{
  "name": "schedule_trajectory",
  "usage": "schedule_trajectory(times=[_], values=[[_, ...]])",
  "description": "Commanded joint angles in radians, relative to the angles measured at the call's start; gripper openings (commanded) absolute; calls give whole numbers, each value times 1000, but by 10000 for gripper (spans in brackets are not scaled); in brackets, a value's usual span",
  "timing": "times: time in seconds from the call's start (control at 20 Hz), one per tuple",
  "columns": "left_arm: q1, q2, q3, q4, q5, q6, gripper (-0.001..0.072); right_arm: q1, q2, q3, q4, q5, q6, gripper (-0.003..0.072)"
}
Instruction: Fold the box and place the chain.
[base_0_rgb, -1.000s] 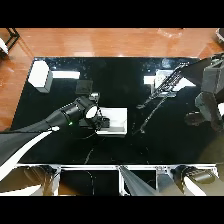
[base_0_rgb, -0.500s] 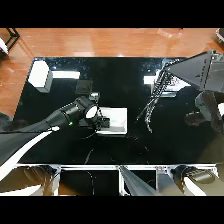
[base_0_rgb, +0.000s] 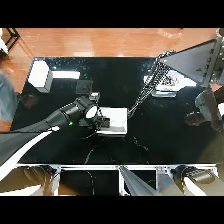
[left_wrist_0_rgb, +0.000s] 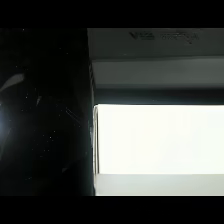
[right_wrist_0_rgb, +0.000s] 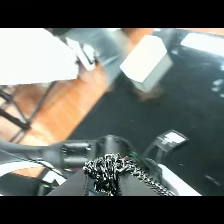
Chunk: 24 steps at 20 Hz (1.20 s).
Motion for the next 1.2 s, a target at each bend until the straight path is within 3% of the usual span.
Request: schedule_trajectory(times=[0.0,0.65,1.15], values=[[1,0,1,0,1,0,23,35,-12,0,62,23,-4,17],[0,0,1,-1,0,0,23,106,-57,0,58,58,-30,17],[0,0,1,-3,0,0,23,157,-123,0,32,225,-64,17]])
